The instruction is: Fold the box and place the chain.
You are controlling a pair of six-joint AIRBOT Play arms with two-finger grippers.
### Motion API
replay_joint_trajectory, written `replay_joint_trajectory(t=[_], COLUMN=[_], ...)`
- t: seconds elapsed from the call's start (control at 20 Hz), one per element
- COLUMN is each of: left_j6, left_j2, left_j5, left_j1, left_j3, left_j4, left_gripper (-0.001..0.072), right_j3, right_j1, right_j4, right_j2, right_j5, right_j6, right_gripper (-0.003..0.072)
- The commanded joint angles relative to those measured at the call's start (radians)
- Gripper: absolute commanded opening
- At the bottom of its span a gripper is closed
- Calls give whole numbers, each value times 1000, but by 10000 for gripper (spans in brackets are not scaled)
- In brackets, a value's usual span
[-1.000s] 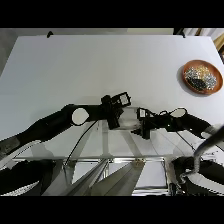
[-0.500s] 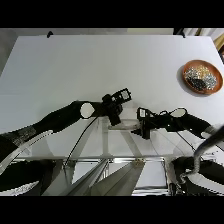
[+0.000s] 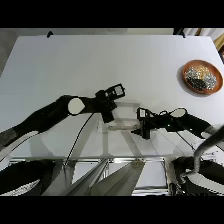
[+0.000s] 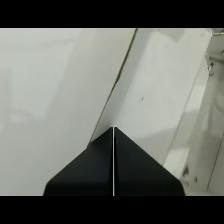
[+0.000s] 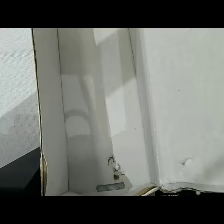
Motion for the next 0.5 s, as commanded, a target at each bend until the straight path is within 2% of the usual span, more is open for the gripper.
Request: replay_joint_trajectory(t=[0.0,0.15,0.45], left_j6=[-149,-144,-1], left_j2=[99,114,114], left_j5=[-179,-273,-261], left_j1=[69,89,84], left_j3=[-1,-13,-141], left_j4=[165,146,-57], left_gripper=[3,3,2], right_j3=[-1,-1,0], right_j1=[0,-1,-1], right_j4=[0,0,0], right_j2=[0,0,0], right_j5=[0,1,0], right_j6=[1,1,1], right_gripper=[406,406,406])
